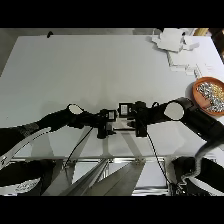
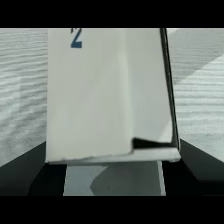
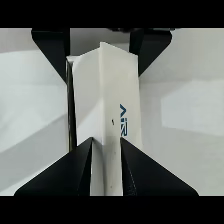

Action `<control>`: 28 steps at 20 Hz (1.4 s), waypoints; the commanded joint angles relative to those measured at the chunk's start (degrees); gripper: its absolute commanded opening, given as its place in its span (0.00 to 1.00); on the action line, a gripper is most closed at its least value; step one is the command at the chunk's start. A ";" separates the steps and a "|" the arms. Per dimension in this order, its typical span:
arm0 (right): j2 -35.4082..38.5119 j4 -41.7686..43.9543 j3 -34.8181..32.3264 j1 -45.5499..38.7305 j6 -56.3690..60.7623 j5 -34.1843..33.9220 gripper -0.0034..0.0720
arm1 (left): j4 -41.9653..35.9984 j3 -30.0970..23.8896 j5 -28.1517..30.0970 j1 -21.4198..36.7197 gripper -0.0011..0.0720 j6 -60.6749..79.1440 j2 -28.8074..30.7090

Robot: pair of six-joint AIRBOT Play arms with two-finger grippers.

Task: Fold the box and place the chain.

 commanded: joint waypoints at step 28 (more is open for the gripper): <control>-3.85 0.59 -1.99 2.64 3.50 2.38 0.07 | 0.13 -0.02 -0.13 0.00 0.47 0.15 0.02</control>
